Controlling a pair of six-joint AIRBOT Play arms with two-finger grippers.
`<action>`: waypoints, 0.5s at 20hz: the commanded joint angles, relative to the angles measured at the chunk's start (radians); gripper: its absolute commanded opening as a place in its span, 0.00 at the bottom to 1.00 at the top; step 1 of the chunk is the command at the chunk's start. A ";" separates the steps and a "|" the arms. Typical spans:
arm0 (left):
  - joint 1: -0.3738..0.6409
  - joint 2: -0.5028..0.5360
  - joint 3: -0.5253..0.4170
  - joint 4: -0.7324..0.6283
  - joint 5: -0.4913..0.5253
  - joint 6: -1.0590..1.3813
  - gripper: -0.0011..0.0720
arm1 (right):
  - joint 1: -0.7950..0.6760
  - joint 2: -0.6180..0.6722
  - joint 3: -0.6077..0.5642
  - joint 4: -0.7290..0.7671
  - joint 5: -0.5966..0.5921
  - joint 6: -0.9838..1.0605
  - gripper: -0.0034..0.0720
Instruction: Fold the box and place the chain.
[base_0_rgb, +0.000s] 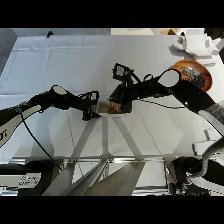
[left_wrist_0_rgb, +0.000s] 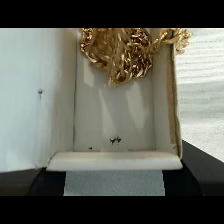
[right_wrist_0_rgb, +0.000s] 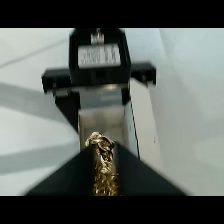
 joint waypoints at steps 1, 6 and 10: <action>-0.001 0.000 0.000 0.000 0.000 0.000 0.39 | 0.001 -0.006 0.001 -0.063 0.035 0.065 0.57; -0.001 0.000 0.000 0.000 0.000 0.000 0.39 | 0.000 0.008 0.000 -0.112 0.055 0.065 0.57; -0.001 0.000 0.000 0.000 0.000 0.000 0.39 | -0.079 0.031 0.000 -0.138 0.126 0.065 0.57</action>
